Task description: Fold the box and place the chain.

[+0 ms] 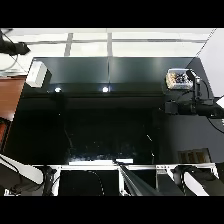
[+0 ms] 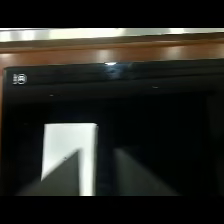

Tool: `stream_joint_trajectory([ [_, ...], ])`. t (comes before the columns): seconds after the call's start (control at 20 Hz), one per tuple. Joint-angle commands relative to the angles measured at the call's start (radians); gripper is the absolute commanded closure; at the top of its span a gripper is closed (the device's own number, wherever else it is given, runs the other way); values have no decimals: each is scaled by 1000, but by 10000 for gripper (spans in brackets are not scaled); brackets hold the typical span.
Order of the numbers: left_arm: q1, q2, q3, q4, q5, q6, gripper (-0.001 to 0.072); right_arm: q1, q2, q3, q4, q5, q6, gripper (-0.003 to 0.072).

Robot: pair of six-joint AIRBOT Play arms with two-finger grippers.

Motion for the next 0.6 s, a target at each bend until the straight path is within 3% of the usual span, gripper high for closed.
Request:
stream_joint_trajectory([
  [0.0, -14, 133, -2, -88, -231, -89, 687, 11, 0, 0, -5, -11, -62, 670],
  [0.1, -47, 340, -286, -249, -176, 46, 687, 11, 0, 0, -9, -22, -62, 669],
  [0.25, -147, 681, -770, -269, 23, 76, 687, 11, 0, 0, -23, -32, -68, 670],
  [0.4, -296, 1002, -1205, -113, 277, 54, 687, 11, 0, 0, -53, -46, -68, 670],
  [0.55, -379, 1195, -1423, 106, 345, -159, 687, 11, 0, 0, -51, -46, -68, 670],
])
